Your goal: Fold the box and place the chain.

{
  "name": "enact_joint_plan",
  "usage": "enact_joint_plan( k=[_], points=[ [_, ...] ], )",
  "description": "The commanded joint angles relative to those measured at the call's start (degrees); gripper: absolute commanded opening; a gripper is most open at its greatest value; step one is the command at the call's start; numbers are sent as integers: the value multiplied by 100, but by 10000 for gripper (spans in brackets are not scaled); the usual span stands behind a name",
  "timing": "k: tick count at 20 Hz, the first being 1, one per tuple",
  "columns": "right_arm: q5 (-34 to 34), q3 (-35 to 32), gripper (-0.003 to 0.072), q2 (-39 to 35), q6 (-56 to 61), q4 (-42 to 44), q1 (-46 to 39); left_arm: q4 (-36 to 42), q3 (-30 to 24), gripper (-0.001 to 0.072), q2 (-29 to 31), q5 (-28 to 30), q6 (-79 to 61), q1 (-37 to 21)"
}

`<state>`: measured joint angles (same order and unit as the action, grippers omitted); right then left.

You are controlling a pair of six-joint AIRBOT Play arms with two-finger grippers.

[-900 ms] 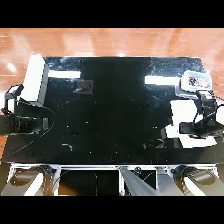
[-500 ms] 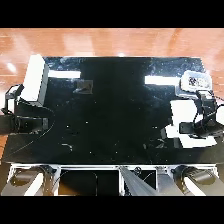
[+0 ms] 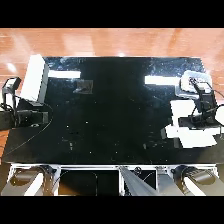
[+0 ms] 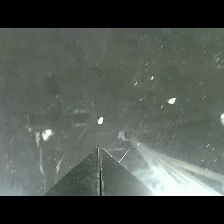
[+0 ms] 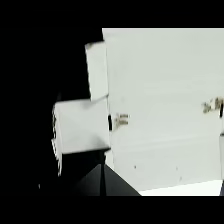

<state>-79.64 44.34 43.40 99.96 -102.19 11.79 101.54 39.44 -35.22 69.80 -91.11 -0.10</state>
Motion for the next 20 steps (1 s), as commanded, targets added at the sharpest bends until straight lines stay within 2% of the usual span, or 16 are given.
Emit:
enact_joint_plan(
  k=[1, 4, 5, 6, 8, 10, 11, 13, 15, 16, 18, 19, 20],
  points=[
    [1493, 0, 45, -4, -170, -13, 0, 120, -24, 26, -22, -376, 26, -2],
    [2520, -2, 50, 2, -164, 326, 0, 332, -31, 27, -129, -723, 50, 0],
    [2721, -2, 343, 24, -92, 409, -2, 389, -33, 172, -219, -1014, 50, 15],
    [2741, 0, 699, 81, -44, 396, -2, 575, -31, 607, -328, -1233, 94, 39],
    [2264, 0, 696, 291, 9, 131, -326, 920, -28, 624, -592, -1327, 181, 155],
    [2096, 20, 695, 643, -245, -146, -1731, 1019, -28, 623, -841, -1290, 208, 374],
    [2229, 140, 696, 898, -737, 356, -2830, 1012, -28, 623, -938, -1305, 208, 498],
    [2011, 691, 696, 1572, -2546, 2485, -5012, 1014, -28, 623, -1104, -1368, 205, 667],
    [1287, 1261, 695, 2306, -4039, 4129, -6620, 1014, -28, 623, -1191, -1609, 181, 796],
    [1172, 1364, 695, 2527, -4426, 4363, -7031, 1012, -28, 623, -1198, -1784, 122, 872],
    [1012, 1473, 695, 2959, -4968, 4026, -7281, 1021, -28, 623, -1207, -2124, 133, 979],
    [737, 1665, 691, 3309, -4992, 3458, -7250, 1016, -28, 623, -1217, -2269, 133, 1019],
    [367, 1923, 577, 3674, -4981, 3029, -7200, 1023, -28, 623, -1228, -2413, 140, 1027]
  ],
)
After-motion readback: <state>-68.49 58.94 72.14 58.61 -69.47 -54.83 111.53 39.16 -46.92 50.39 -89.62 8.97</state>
